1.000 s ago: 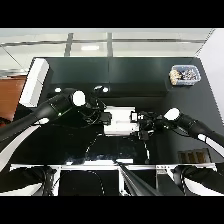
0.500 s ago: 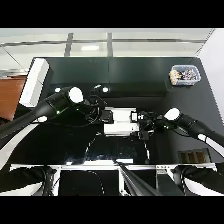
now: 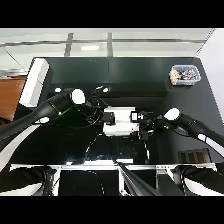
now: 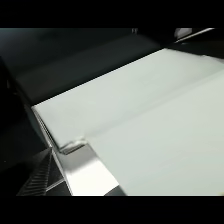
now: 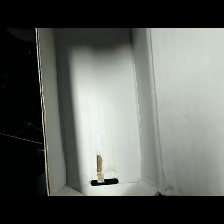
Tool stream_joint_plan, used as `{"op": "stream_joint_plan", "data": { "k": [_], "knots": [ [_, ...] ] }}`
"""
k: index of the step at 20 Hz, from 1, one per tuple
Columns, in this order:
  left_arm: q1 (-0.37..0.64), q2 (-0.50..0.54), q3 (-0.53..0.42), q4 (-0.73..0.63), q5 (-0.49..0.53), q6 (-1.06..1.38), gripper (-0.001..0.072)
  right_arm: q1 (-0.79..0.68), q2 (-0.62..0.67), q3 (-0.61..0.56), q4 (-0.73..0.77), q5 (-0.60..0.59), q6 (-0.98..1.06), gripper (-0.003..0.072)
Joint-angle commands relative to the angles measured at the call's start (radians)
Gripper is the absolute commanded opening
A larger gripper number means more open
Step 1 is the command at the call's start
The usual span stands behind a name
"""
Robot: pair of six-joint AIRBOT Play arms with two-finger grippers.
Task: Fold the box and place the chain.
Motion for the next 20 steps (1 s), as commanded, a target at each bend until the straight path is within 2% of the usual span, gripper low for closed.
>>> {"op": "stream_joint_plan", "data": {
  "k": [1, 4, 13, 17, 20],
  "knots": [
    [-0.002, 0.0, 0.001, 0.034, -0.001, -0.012, 0.072, 0.001, 0.0, 0.0, -0.003, 0.003, -0.001, 0.0415],
    [-0.013, 0.0, 0.001, 0.049, -0.025, -0.017, 0.072, 0.001, 0.0, 0.0, -0.003, 0.003, -0.001, 0.0415],
    [-0.037, 0.0, 0.001, 0.103, 0.011, -0.081, 0.0692, 0.001, 0.0, 0.0, -0.002, 0.003, 0.0, 0.0416],
    [-0.037, 0.0, 0.001, 0.078, 0.011, -0.069, 0.0694, 0.001, 0.0, 0.0, -0.002, 0.003, 0.0, 0.0416],
    [-0.037, 0.0, 0.003, 0.009, 0.011, -0.018, 0.0704, 0.001, 0.0, 0.0, -0.003, 0.003, 0.0, 0.0416]
  ]
}}
